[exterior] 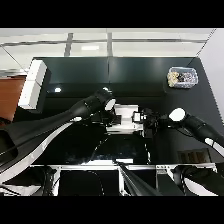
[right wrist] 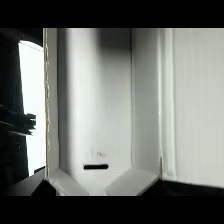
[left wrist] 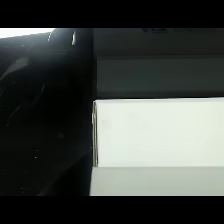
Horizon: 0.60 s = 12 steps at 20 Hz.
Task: Fold the box and place the chain.
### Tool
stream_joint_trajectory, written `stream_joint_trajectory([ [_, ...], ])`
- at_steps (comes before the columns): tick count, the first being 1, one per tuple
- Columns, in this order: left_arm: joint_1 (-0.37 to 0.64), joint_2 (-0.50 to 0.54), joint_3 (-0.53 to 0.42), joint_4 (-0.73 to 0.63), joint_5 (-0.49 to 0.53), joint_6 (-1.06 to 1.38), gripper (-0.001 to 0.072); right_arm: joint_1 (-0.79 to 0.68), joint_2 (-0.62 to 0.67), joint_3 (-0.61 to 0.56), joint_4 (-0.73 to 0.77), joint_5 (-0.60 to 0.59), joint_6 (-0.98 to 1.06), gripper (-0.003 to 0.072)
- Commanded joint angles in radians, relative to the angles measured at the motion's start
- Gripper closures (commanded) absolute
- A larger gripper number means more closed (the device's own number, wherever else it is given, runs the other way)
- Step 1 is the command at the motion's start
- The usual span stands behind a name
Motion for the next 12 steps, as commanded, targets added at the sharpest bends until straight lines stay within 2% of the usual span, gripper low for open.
stream_joint_trajectory([
  [1,0.008,0.0,0.0,-0.011,-0.006,0.001,0.0685,0.0,0.037,0.0,-0.104,0.022,0.047,-0.0004],
  [3,0.01,0.0,0.001,-0.011,-0.006,0.001,0.0685,0.0,0.037,0.0,-0.118,0.03,0.047,-0.0003],
  [6,0.01,0.0,0.0,-0.015,-0.006,0.001,0.0685,0.002,0.037,0.0,-0.108,0.028,0.046,0.0075],
  [7,0.01,0.0,0.0,-0.014,-0.006,0.001,0.0685,0.002,0.037,0.0,-0.108,0.029,0.047,0.0244],
  [8,0.01,0.0,0.0,-0.014,-0.006,0.001,0.0685,0.002,0.037,0.0,-0.108,0.028,0.046,0.0287],
  [9,0.01,0.0,0.0,-0.014,-0.006,0.001,0.0685,0.002,0.037,0.0,-0.1,0.028,0.046,0.0288],
  [10,0.01,0.0,0.0,-0.014,-0.006,0.001,0.0685,0.002,0.037,0.0,-0.087,0.029,0.046,0.0438],
  [11,0.01,0.0,0.0,-0.015,-0.006,0.001,0.0685,0.002,0.037,0.0,-0.064,0.028,0.046,0.0535],
  [12,0.01,0.0,0.0,-0.014,-0.006,0.001,0.0685,0.002,0.035,0.0,-0.039,0.027,0.046,0.0559],
])
